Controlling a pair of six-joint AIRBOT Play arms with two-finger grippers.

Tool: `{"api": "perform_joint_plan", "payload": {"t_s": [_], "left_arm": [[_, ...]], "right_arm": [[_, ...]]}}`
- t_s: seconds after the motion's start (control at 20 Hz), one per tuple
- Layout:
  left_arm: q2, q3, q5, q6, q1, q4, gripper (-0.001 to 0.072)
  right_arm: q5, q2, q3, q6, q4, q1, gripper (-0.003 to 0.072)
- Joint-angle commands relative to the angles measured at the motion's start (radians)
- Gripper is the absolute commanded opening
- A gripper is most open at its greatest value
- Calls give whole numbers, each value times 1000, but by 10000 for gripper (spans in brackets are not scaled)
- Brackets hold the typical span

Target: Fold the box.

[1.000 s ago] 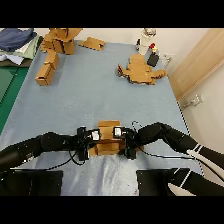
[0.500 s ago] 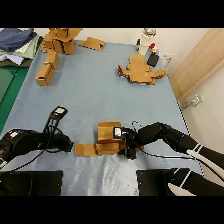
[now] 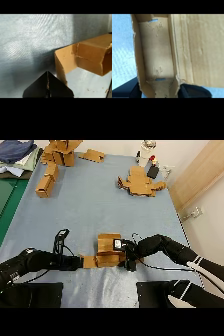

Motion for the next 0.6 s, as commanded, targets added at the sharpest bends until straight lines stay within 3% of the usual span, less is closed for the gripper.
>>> {"api": "perform_joint_plan", "payload": {"t_s": [0.0,0.15,0.4,0.45,0.5,0.55], "left_arm": [[-78,1,114,-21,-80,-89,12],[-80,48,141,-25,-133,-95,11],[-80,127,142,5,-130,-94,17],[-80,135,140,5,-122,-94,189],[-80,140,137,4,-111,-95,455],[-80,143,134,3,-101,-96,466]], "right_arm": [[0,1,0,0,0,0,500],[0,1,0,0,0,0,501],[0,1,0,0,0,0,500],[0,1,0,0,0,0,500],[0,1,0,0,0,0,501],[0,1,0,0,0,0,500]]}}
